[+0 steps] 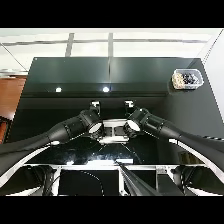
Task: Fold the box and place the chain.
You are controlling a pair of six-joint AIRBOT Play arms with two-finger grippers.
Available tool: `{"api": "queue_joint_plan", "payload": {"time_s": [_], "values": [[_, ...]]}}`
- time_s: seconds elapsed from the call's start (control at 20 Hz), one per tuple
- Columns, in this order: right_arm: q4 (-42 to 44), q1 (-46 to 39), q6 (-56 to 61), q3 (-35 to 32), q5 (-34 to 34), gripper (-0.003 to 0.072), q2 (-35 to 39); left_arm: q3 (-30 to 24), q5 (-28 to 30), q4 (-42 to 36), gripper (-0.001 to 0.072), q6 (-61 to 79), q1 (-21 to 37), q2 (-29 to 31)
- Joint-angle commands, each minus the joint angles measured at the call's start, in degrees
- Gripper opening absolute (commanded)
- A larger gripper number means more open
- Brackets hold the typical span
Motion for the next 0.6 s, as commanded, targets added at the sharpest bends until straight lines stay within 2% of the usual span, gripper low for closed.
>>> {"api": "queue_joint_plan", "payload": {"time_s": [0.0, 0.05, 0.1, 0.15, 0.2, 0.25, 0.45, 0.5, 0.55], "values": [[-0.7, 0.0, 0.5, 0.0, -0.1, 0.0048, 0.0, 0.0, -0.2, 0.1, 0.003, 0.2, 0.0, 0.0], [-0.8, 0.0, 0.5, 0.0, 0.0, 0.0078, 0.0, 0.0, -0.2, 0.1, 0.003, 0.2, 0.0, 0.0], [-0.8, 0.0, 0.5, 0.0, 0.2, 0.0202, 0.0, 0.0, -0.2, 0.1, 0.003, 0.2, 0.0, 0.0], [-0.8, 0.0, 0.5, 0.0, 0.2, 0.0207, 0.0, 0.0, -0.2, 0.1, 0.003, 0.2, 0.0, 0.0], [-0.8, 0.0, 0.5, 0.0, 0.2, 0.0168, 0.0, 0.0, -0.2, 0.1, 0.003, 0.2, 0.0, 0.0], [-0.8, 0.0, 0.5, 0.0, 0.2, 0.0064, 0.0, 0.0, -0.2, 0.1, 0.0031, 0.2, 0.0, 0.0], [-0.8, 0.0, 0.5, 0.0, 0.2, 0.0059, 0.0, 0.0, -0.2, 0.1, 0.003, 0.2, 0.0, 0.0], [-0.8, 0.0, 0.5, 0.0, 0.2, 0.0088, 0.0, 0.0, -0.2, 0.1, 0.003, 0.2, 0.0, 0.0], [-0.8, 0.0, 0.5, 0.0, 0.2, 0.0253, 0.0, 0.0, -0.2, 0.1, 0.0031, 0.2, 0.0, 0.0]]}}
